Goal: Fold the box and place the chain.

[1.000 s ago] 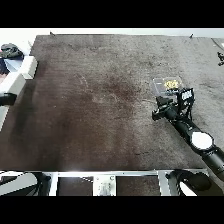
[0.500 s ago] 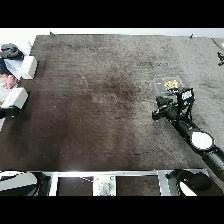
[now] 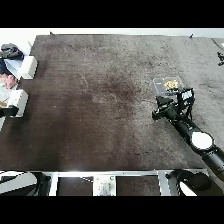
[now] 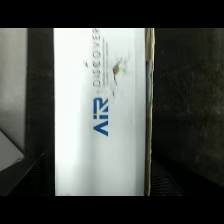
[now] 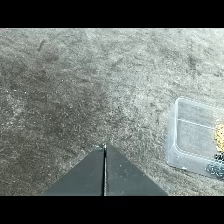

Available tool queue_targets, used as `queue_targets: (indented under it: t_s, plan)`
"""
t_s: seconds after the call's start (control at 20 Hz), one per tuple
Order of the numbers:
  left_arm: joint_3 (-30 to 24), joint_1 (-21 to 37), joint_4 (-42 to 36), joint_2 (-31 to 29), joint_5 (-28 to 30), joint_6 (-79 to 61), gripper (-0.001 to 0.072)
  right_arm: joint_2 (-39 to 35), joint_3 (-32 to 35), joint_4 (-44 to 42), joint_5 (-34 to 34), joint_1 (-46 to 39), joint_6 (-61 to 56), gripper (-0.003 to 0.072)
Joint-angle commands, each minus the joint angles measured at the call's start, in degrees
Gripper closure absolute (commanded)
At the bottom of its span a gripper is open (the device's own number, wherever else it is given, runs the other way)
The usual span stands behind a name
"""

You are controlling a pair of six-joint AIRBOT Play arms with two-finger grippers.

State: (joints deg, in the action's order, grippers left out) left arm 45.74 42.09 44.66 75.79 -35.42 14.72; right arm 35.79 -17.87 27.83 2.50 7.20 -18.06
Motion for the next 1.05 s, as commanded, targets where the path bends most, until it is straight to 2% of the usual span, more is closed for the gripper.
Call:
queue_targets:
  t_s: [0.0,0.1,0.25,0.35,0.4,0.45,0.5,0.55,0.6,0.7,0.9,1.0]
  plan:
    - [-0.02,0.04,-0.37,-5.75,0.20,0.55,-0.0003,-0.04,0.02,-0.02,0.15,0.00,0.00,0.0707]
    - [-0.02,0.04,-3.87,-10.34,-0.02,0.37,-0.0003,-0.04,0.02,-0.02,0.13,0.00,0.00,0.0707]
    - [0.00,0.02,-15.04,-17.16,-0.85,-0.48,-0.0002,-0.04,0.02,-0.02,0.13,0.00,0.00,0.0707]
    - [0.66,0.02,-22.71,-20.55,-5.86,-3.80,0.0000,-0.04,0.02,-0.02,0.13,0.00,0.00,0.0707]
    - [1.40,-0.35,-26.67,-21.49,-8.72,-4.24,0.0029,-0.04,0.02,-0.02,0.13,0.00,0.00,0.0707]
    - [2.05,-0.39,-30.51,-22.01,-12.17,-4.31,0.0302,-0.04,0.02,-0.02,0.13,0.00,0.00,0.0707]
    - [2.89,-0.39,-33.92,-22.34,-16.98,-4.48,0.0615,-0.04,0.02,-0.02,0.13,0.00,0.00,0.0707]
    - [3.19,-0.39,-37.64,-22.69,-20.57,-5.68,0.0700,-0.04,0.02,-0.02,0.09,0.00,0.00,0.0707]
    - [3.19,-0.90,-41.77,-23.30,-21.99,-5.88,0.0703,-0.04,0.02,-0.02,0.15,0.00,0.00,0.0707]
    - [3.17,-4.42,-43.01,-25.62,-16.02,-7.34,0.0704,-0.04,0.02,-0.02,0.13,0.02,0.00,0.0707]
    - [3.02,-15.43,-38.86,-33.24,-2.29,-8.59,0.0704,-0.04,0.02,0.00,0.13,0.00,0.00,0.0707]
    - [1.18,-20.81,-38.82,-37.79,5.18,-12.55,0.0705,-0.04,0.02,-0.02,0.13,0.00,0.00,0.0707]
